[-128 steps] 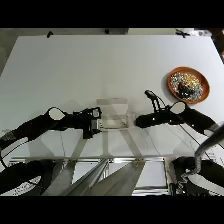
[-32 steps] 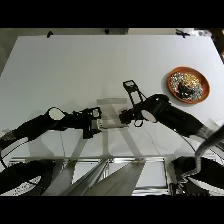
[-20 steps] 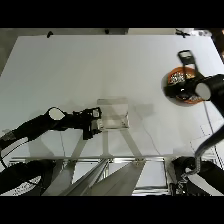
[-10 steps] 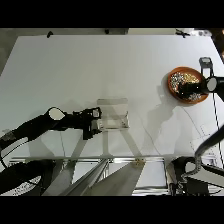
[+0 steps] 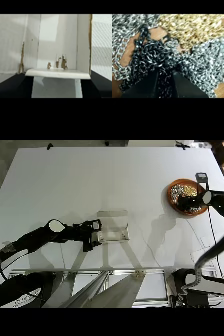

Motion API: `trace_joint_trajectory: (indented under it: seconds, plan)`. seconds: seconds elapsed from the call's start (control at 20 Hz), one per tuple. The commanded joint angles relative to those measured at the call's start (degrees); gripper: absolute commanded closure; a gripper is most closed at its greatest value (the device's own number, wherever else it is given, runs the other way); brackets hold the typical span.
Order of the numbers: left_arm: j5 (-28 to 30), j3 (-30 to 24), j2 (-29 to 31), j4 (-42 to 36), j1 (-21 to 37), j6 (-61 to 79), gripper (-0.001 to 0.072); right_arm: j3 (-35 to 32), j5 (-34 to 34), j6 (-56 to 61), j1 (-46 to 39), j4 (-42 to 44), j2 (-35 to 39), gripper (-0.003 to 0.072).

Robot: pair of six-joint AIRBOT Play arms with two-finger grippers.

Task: Fold the box and place the chain.

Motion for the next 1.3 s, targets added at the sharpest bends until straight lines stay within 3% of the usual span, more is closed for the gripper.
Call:
trace_joint_trajectory:
  seconds: [0.0, 0.15, 0.35, 0.6, 0.85, 1.25]
  plan:
    - [0.02, 0.02, 0.02, 0.02, 0.00, 0.00, 0.0440, -0.02, 3.10, -0.28, -0.04, 0.68, -0.13, 0.0672]
    - [0.04, 0.02, 0.02, 0.02, 0.00, 0.00, 0.0440, -0.02, 4.13, -0.33, -0.04, 0.70, 2.36, 0.0680]
    - [0.02, 0.02, 0.02, 0.02, 0.00, 0.02, 0.0440, -0.02, 5.53, -1.51, -0.04, 2.25, 10.99, 0.0680]
    - [0.04, 0.02, 0.02, 0.02, 0.00, 0.02, 0.0440, -0.04, 13.18, -10.82, -0.04, 17.75, 23.85, 0.0680]
    - [0.04, 0.02, 0.02, 0.02, 0.00, 0.00, 0.0440, -0.04, 26.45, -20.35, -0.04, 38.23, 36.09, 0.0681]
    - [0.02, 0.02, 0.02, 0.02, 0.00, 0.02, 0.0440, -0.04, 40.85, -21.14, 0.68, 54.60, 50.42, 0.0681]
